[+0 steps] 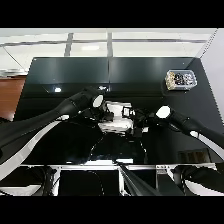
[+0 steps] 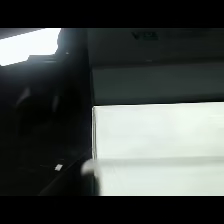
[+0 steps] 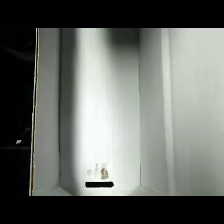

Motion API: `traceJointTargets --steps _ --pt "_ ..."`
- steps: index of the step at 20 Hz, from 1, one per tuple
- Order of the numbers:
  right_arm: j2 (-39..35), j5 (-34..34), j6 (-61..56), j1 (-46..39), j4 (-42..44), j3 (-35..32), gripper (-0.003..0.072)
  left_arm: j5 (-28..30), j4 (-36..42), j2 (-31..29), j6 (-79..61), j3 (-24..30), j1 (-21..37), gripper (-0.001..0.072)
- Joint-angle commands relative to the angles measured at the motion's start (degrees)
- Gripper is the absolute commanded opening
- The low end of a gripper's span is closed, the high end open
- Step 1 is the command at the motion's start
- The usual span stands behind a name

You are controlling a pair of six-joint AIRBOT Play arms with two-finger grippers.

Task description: Fold the box and place the chain.

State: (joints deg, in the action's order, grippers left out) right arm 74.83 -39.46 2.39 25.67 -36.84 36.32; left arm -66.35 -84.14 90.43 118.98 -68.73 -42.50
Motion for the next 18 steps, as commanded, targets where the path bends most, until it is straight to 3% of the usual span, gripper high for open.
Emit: traceJointTargets --steps 1,5,13,14,16,18 --pt "-4.9 -2.7 -6.1 -0.4 -5.6 0.1 0.0654 -0.3 -0.5 0.0 2.1 0.0 0.1 0.0024" --pt "-8.9 -7.0 -10.8 -3.3 -13.1 0.1 0.0653 -0.4 -0.4 0.0 3.8 0.0 -0.1 0.0024" --pt "-8.3 -6.4 -7.3 -3.8 -12.4 -0.4 0.0651 -0.8 -0.4 0.0 3.8 0.0 0.0 0.0025" --pt "-7.7 -6.4 -7.3 -3.4 -11.4 -0.4 0.0546 -0.8 -0.4 0.0 3.8 0.0 0.0 0.0025" --pt "-6.3 -6.1 -6.6 -2.6 -8.7 -0.4 0.0542 -0.9 -0.4 0.0 3.8 0.0 0.0 0.0026" --pt "-5.2 -4.3 -6.6 -1.9 -5.7 -0.4 0.0301 -1.1 -0.4 0.0 3.8 0.0 0.0 0.0026"
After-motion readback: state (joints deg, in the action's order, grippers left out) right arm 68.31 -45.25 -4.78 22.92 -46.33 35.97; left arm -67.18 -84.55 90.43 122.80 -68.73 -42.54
